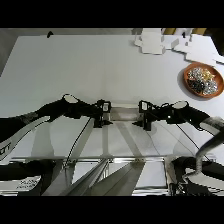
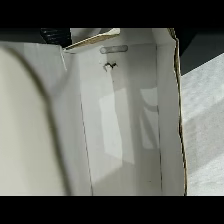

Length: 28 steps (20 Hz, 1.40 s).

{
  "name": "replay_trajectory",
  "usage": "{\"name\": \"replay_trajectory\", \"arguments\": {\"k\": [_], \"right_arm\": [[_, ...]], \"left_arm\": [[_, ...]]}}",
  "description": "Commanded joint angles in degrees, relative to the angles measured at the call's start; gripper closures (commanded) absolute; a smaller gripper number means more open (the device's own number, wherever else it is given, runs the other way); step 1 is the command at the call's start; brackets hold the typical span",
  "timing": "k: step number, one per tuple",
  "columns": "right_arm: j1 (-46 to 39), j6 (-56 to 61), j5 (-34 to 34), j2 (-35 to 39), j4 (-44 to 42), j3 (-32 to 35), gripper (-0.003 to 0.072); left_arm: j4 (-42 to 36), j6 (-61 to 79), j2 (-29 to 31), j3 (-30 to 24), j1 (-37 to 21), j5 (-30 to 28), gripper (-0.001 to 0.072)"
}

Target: Fold the box and place the chain.

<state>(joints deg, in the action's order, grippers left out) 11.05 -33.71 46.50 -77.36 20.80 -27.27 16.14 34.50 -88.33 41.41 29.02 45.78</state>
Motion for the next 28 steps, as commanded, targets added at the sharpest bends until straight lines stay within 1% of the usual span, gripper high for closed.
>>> {"name": "replay_trajectory", "arguments": {"k": [1, 12, 13, 14, 16, 17, 19, 21, 23, 26, 27, 28], "right_arm": [[0.0, 0.0, 0.0, 0.0, 0.0, 0.0, 0.0391], [0.0, -0.4, 0.5, 0.0, -0.1, 0.0, 0.0387], [0.0, -0.9, 0.3, 0.1, 0.4, 0.0, 0.0245], [0.0, -0.9, -0.1, 0.1, 0.5, 0.0, -0.0004], [0.0, -0.5, -0.2, 0.7, 1.0, 0.0, -0.0016], [0.0, 0.9, 0.0, 1.5, 2.6, 0.0, -0.0017], [0.0, 5.6, 0.0, 4.5, 7.6, 0.0, -0.0017], [-0.9, 8.9, 0.6, 8.9, 10.7, 0.0, -0.0017], [-4.5, 14.5, 3.2, 13.1, 13.9, 0.0, -0.0016], [-11.2, 22.0, 9.0, 19.9, 22.8, 0.0, -0.0015], [-13.3, 23.6, 10.2, 22.1, 24.2, 0.0, -0.0007], [-14.7, 25.1, 11.2, 23.8, 23.1, 0.0, -0.0004]], "left_arm": [[-0.1, 0.0, 0.0, 0.0, 0.0, -0.6, 0.0496], [-0.1, 0.0, 0.0, 0.0, 0.0, -0.6, 0.0496], [-0.1, 0.0, 0.0, 0.0, 0.0, -0.6, 0.0496], [-0.1, 0.0, 0.0, 0.0, 0.0, -0.6, 0.0496], [-0.1, 0.0, 0.0, 0.0, 0.0, -0.6, 0.0496], [-0.1, 0.0, 0.0, 0.0, 0.0, -0.6, 0.0496], [-0.1, 0.0, 0.0, 0.0, 0.0, -0.6, 0.0496], [-0.1, 0.0, 0.0, 0.0, 0.0, -0.6, 0.0496], [-0.1, 0.0, 0.0, 0.0, 0.0, -0.6, 0.0496], [-0.1, 0.0, 0.0, 0.0, 0.0, -0.6, 0.0496], [-0.1, 0.0, 0.0, 0.0, 0.0, -0.6, 0.0496], [-0.1, 0.0, 0.0, 0.0, 0.0, -0.6, 0.0496]]}}
